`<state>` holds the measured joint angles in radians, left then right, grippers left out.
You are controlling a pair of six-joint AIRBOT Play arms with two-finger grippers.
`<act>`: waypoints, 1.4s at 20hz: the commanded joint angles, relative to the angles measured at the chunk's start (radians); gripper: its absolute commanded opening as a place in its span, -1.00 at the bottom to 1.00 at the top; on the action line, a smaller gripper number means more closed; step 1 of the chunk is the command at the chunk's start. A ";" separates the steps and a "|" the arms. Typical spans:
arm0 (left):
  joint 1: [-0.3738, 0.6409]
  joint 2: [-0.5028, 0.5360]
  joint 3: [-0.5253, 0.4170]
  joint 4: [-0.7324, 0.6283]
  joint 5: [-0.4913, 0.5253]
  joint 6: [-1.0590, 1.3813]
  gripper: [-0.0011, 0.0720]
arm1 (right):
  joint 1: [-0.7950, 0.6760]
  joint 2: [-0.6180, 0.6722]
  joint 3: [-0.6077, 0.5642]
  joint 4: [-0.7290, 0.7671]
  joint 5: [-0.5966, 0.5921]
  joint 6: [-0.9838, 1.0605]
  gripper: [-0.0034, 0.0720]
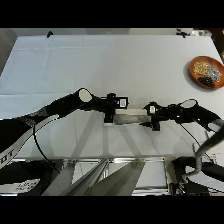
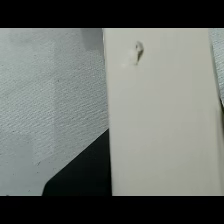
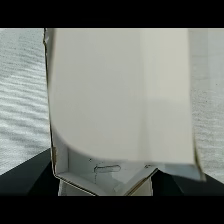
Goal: Fold the box and place the chain.
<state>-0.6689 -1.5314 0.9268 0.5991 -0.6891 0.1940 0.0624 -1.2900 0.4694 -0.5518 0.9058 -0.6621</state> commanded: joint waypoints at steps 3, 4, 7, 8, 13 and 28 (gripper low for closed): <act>0.000 0.001 0.000 0.000 0.004 0.001 -0.93 | 0.001 0.000 0.000 0.000 0.003 0.000 0.31; 0.001 0.002 0.000 0.000 0.003 0.001 -0.90 | 0.001 0.000 0.000 -0.001 0.003 -0.001 0.31; 0.002 0.002 0.000 0.000 0.009 0.001 -0.17 | 0.001 0.000 0.000 -0.001 0.003 -0.001 0.31; 0.003 0.002 0.000 0.000 0.014 0.001 -0.17 | 0.001 0.000 0.000 -0.001 0.003 -0.001 0.31; 0.004 0.032 0.000 0.001 0.031 0.000 0.54 | 0.001 0.000 0.000 0.000 0.003 0.000 0.31; 0.004 0.155 0.000 0.334 0.039 -0.359 0.85 | 0.001 0.000 0.000 -0.001 0.003 -0.001 0.31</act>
